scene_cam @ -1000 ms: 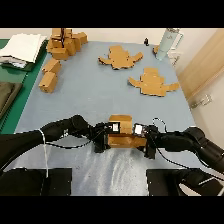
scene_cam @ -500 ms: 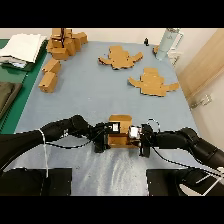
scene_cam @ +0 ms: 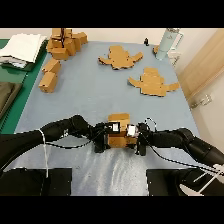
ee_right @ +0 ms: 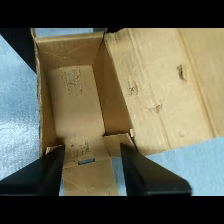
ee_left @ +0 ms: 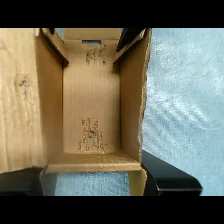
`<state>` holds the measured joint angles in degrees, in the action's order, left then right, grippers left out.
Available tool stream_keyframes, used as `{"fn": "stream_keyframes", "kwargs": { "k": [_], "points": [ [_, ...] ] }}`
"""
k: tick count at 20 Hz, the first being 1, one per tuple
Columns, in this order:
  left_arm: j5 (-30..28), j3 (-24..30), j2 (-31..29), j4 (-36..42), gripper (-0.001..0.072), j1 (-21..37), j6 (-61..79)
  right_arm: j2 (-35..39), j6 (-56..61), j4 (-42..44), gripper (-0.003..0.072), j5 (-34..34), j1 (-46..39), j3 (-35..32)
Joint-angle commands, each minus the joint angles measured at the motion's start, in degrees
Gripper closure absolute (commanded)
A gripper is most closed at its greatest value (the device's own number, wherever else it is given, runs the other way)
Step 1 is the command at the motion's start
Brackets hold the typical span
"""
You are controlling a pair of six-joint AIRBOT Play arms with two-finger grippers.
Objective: Fold the box.
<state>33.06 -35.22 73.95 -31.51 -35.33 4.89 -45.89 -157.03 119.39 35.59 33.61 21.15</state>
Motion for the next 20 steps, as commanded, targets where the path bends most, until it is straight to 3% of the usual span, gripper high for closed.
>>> {"fn": "stream_keyframes", "kwargs": {
  "k": [1,3,5,8,12,14,15,17,20],
  "points": [
    [0.00,0.02,0.00,0.00,0.0232,0.00,0.00,-0.59,-0.11,0.94,0.0102,-0.68,0.09,-0.04],
    [0.00,0.02,-0.02,-0.02,0.0233,0.00,0.02,-0.44,0.37,0.68,0.0121,0.07,0.07,0.00],
    [0.00,0.02,-0.02,0.00,0.0233,0.00,0.02,0.48,6.60,-4.33,0.0397,3.08,0.02,0.61],
    [0.00,0.02,-0.02,0.00,0.0233,0.00,0.02,3.72,32.87,-24.59,0.0683,8.57,-0.02,3.54],
    [0.00,0.02,-0.02,-0.02,0.0232,0.00,0.02,10.21,59.95,-51.23,0.0682,18.86,-1.49,8.02],
    [0.00,0.02,-0.02,0.00,0.0233,0.00,0.00,10.95,71.73,-60.96,0.0684,20.94,-7.39,7.41],
    [0.00,0.02,-0.02,0.00,0.0232,0.00,0.02,10.05,75.10,-58.42,0.0684,21.29,-11.45,7.26],
    [-0.02,0.02,0.00,-0.02,0.0233,0.00,0.00,6.75,75.17,-41.62,0.0684,20.39,-18.86,6.32],
    [0.00,0.02,-0.02,0.00,0.0233,0.00,0.02,1.40,63.23,-14.47,0.0683,19.26,-20.33,4.66]
  ]
}}
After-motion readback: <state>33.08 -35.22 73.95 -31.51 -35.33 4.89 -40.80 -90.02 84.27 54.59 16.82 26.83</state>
